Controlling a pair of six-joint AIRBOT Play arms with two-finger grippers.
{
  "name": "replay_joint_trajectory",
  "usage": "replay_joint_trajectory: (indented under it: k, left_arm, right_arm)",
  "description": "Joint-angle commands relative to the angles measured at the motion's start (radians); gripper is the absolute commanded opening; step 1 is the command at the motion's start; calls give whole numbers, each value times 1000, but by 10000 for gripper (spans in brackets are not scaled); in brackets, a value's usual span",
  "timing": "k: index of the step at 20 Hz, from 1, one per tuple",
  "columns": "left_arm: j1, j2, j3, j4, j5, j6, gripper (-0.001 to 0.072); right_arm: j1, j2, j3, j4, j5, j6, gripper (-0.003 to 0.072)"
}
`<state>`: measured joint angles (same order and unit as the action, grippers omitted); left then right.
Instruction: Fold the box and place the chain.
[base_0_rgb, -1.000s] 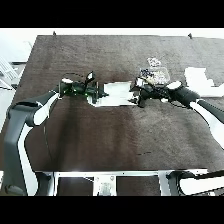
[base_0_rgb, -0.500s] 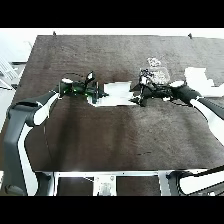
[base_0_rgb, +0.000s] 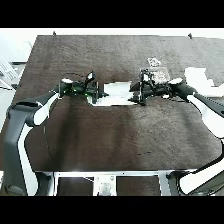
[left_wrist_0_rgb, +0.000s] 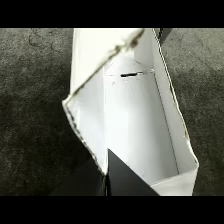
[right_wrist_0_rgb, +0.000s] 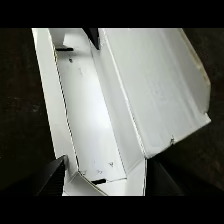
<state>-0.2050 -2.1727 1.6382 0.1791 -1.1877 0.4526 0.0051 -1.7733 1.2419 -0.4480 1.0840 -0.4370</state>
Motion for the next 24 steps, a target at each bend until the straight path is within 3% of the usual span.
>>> replay_joint_trajectory:
  k: [1,24]
  left_arm:
    - [1,0,1,0,0,0,19]
    - [1,0,1,0,2,0,20]
  right_arm:
    - [-6,-39,36,-6,91,-1,637]
    - [38,-153,155,-103,121,-40,637]
